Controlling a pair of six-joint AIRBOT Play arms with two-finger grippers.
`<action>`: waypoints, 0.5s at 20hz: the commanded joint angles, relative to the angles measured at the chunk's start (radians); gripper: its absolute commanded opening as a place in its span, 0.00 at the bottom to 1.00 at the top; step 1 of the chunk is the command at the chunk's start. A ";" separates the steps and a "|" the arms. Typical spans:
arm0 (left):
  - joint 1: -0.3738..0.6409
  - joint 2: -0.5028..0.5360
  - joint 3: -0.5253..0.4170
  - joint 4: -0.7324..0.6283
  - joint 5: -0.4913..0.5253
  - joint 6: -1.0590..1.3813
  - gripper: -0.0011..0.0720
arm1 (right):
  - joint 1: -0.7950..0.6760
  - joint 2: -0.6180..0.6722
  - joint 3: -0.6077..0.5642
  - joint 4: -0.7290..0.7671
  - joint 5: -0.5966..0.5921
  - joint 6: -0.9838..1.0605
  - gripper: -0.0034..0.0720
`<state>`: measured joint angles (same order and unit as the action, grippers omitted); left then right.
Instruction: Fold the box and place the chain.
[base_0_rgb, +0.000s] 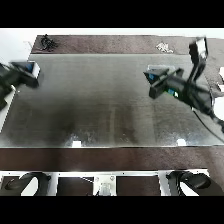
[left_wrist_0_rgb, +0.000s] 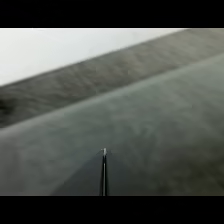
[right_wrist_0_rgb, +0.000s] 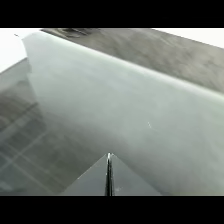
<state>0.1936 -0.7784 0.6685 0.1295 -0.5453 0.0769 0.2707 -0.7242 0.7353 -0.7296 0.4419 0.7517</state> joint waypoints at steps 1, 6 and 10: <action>-0.050 0.120 -0.291 -0.208 -0.013 0.214 0.03 | 0.000 0.171 -0.253 -0.053 -0.148 0.033 0.06; -0.050 0.183 -0.563 -0.552 -0.032 0.581 0.03 | 0.001 0.403 -0.602 -0.054 -0.344 0.030 0.06; -0.050 0.184 -0.579 -0.556 -0.042 0.585 0.04 | 0.000 0.509 -0.706 -0.053 -0.347 0.030 0.06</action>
<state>0.1455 -0.6052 0.1333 -0.3592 -0.5774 0.5941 0.2707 -0.2962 0.1219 -0.7784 0.1379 0.7795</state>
